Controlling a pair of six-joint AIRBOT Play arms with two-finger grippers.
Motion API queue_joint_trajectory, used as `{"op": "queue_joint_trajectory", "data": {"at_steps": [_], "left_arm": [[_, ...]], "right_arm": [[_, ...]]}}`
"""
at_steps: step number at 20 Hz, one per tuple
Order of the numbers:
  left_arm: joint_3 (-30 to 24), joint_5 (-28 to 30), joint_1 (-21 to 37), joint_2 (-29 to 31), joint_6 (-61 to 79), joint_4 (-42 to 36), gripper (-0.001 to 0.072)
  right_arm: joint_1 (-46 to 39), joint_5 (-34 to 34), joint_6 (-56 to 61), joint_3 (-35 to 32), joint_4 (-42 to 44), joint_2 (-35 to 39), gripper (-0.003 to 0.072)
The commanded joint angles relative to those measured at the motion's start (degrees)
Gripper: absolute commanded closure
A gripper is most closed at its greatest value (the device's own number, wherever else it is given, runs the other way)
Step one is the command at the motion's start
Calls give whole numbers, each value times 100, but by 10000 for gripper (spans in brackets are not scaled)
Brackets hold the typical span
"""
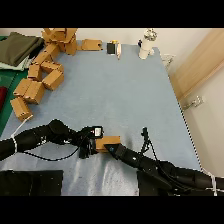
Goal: Fold the box.
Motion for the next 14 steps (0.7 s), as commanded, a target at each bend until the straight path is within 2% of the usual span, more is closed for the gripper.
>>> {"op": "queue_joint_trajectory", "data": {"at_steps": [1, 9, 14], "left_arm": [[-2, 2, 2, 0, 0, 2, 246], [-2, 0, 2, 0, 0, 2, 246], [-2, 2, 2, 0, 0, 2, 246]], "right_arm": [[-9, 396, 149, -31, 46, -299, 682], [-13, -358, 234, -37, 46, -542, 683], [-13, -293, 234, -26, 44, -868, 682]]}}
